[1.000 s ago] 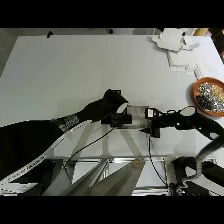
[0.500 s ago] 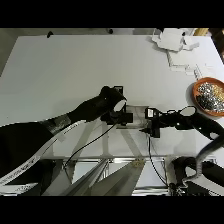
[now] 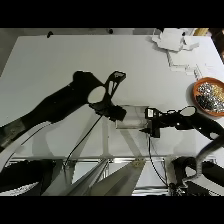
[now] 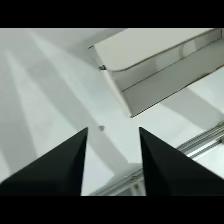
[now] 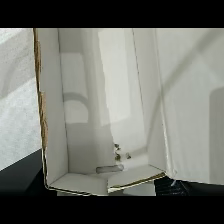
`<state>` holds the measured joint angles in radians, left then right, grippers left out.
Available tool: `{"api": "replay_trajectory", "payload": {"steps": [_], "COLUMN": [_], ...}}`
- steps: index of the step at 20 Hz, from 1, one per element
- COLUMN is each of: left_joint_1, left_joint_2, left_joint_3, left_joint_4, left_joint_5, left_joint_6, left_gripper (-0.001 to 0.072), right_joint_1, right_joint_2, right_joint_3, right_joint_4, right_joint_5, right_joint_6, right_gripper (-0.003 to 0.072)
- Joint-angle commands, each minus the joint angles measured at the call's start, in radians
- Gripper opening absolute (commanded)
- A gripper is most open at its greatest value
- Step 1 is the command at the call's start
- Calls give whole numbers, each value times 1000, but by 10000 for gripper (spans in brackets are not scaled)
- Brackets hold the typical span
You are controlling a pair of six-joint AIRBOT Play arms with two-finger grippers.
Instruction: Fold the box and place the chain.
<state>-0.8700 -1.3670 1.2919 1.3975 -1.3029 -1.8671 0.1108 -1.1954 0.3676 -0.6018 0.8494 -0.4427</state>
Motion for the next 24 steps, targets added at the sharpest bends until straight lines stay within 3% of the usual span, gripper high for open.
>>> {"api": "replay_trajectory", "payload": {"steps": [1,4,6,8,9,15,24], "left_joint_1": [81,217,310,364,373,327,251], "left_joint_2": [124,232,256,216,182,-26,-61], "left_joint_3": [-110,-344,-504,-616,-644,-653,-652], "left_joint_4": [-22,-126,-304,-491,-563,-970,-1134], "left_joint_5": [60,292,413,502,522,560,596], "left_joint_6": [376,894,1374,1810,1961,2321,2417], "left_gripper": [523,531,535,653,655,696,697], "right_joint_1": [0,0,0,0,0,0,0], "right_joint_2": [1,1,1,1,1,1,1], "right_joint_3": [0,0,0,0,0,0,0], "right_joint_4": [0,0,0,0,0,0,0], "right_joint_5": [0,0,0,0,0,0,0], "right_joint_6": [0,0,0,0,0,0,0], "right_gripper": [453,453,453,453,453,453,453]}}
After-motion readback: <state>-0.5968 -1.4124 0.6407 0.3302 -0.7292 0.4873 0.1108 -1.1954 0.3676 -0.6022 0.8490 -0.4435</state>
